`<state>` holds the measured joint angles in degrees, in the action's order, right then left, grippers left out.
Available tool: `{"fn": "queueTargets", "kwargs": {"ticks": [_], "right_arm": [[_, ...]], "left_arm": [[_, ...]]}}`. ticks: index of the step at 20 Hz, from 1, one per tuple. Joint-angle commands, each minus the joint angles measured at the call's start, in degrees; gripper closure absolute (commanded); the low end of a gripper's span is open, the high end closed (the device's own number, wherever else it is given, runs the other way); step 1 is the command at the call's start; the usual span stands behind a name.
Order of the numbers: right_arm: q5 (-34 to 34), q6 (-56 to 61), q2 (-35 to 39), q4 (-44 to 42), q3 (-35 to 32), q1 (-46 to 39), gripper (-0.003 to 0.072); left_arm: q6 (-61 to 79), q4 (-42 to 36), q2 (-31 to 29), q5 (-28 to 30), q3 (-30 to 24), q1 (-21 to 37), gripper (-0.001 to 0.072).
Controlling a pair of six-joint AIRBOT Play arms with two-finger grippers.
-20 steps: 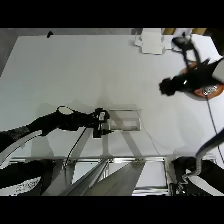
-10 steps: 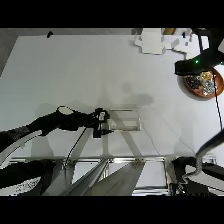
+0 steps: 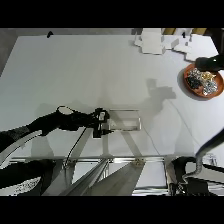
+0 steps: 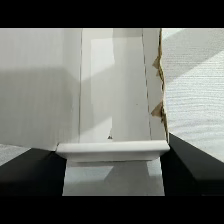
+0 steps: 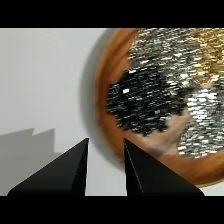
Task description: Fold the box and place the chain.
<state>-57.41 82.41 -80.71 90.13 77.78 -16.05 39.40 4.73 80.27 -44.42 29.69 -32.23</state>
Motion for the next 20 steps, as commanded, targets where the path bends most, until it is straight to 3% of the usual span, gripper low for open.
{"fn": "queueTargets", "kwargs": {"ticks": [1,10,20], "right_arm": [[3.5,-0.8,-2.4,1.6,0.1,-5.2,0.0467],[5.6,-9.4,-13.2,-6.5,0.1,-7.5,0.0467],[7.7,-9.4,-17.8,-11.9,0.1,-7.5,0.0467]], "left_arm": [[0.0,0.0,0.0,0.0,0.0,0.0,0.0612],[0.0,0.0,0.0,0.0,0.0,0.0,0.0612],[0.0,0.0,0.0,0.0,0.0,0.0,0.0612]]}}
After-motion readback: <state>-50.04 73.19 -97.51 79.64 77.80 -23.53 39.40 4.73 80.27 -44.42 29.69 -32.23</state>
